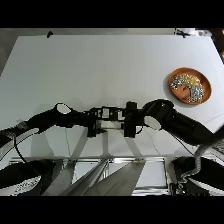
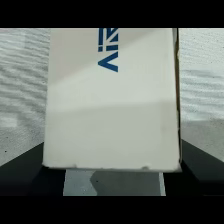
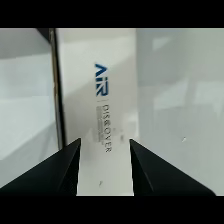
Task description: Fold the box and place the chain.
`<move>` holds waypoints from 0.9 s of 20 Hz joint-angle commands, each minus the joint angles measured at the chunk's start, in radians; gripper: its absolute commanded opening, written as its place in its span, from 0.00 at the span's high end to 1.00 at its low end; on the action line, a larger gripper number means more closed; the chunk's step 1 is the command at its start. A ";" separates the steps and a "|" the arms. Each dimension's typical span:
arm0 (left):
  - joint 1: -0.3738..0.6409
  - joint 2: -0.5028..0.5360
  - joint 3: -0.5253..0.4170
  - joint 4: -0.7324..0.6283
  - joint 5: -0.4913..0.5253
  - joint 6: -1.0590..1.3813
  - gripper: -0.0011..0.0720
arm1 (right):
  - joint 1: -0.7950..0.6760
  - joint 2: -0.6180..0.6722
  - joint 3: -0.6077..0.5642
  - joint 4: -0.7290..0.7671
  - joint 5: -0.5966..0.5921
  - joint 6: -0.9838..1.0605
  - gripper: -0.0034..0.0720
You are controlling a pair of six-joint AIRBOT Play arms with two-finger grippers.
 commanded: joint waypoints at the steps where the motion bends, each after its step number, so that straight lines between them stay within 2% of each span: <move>1: 0.000 0.001 0.000 -0.003 0.004 -0.002 0.79 | -0.008 0.034 0.001 0.062 -0.054 0.002 0.50; 3: 0.000 0.001 0.000 -0.003 0.001 -0.002 0.79 | -0.041 0.061 0.001 0.140 -0.092 0.001 0.51; 4: 0.000 0.001 0.000 -0.003 0.001 -0.002 0.79 | -0.063 0.072 0.001 0.181 -0.108 0.002 0.55; 5: 0.000 0.001 0.000 -0.003 0.000 -0.002 0.79 | -0.085 0.076 0.000 0.226 -0.108 0.003 0.70; 6: 0.000 0.001 0.000 -0.003 0.000 -0.002 0.79 | -0.105 0.075 -0.004 0.274 -0.107 0.002 0.95; 10: 0.000 0.001 0.000 -0.003 0.000 -0.002 0.79 | -0.127 0.075 -0.104 0.442 -0.166 -0.029 0.95; 14: 0.000 0.001 0.000 -0.003 0.000 -0.002 0.79 | -0.127 0.075 -0.216 0.650 -0.242 -0.166 0.95; 18: 0.000 0.001 0.000 -0.003 0.000 -0.002 0.79 | -0.127 0.059 -0.229 0.680 -0.246 -0.192 0.95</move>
